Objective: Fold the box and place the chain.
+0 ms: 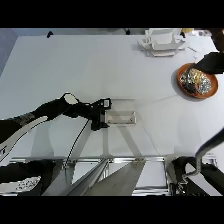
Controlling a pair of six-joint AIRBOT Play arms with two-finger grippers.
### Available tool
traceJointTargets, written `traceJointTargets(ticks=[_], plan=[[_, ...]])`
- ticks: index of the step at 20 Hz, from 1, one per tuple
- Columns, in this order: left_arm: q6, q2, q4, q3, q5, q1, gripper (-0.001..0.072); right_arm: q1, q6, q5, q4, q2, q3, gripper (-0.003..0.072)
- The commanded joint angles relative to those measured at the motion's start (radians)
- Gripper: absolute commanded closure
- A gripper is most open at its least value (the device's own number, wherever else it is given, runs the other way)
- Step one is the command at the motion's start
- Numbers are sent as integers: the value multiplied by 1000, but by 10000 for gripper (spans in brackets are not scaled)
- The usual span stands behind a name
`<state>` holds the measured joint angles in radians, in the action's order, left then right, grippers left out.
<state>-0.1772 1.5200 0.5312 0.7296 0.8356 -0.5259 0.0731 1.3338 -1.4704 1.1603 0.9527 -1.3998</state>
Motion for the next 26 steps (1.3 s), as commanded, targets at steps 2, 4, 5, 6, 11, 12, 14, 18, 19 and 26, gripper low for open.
traceJointTargets(ticks=[2,4,5,6,11,12,14,18,19,26], plan=[[0,-1,0,0,-9,0,531,-240,2,-33,-26,-99,2,676],[0,-1,0,0,-9,0,531,-374,19,-29,-24,-102,11,676],[0,-1,0,0,-9,0,531,-438,23,-12,-24,-102,23,676],[0,-1,0,0,-9,0,531,-502,23,20,-16,-101,40,676],[0,-1,0,0,-9,0,531,-686,24,161,19,-88,162,676],[0,0,0,0,-9,0,531,-710,24,213,19,-88,210,676],[0,-1,0,0,-9,0,531,-743,20,304,18,-80,315,675],[-1,-1,0,0,-10,0,531,-747,-8,488,14,-13,485,676],[0,-1,0,0,-9,0,531,-747,-8,517,13,11,508,677],[0,-1,0,0,-9,0,531,-747,-35,616,9,257,538,676]])
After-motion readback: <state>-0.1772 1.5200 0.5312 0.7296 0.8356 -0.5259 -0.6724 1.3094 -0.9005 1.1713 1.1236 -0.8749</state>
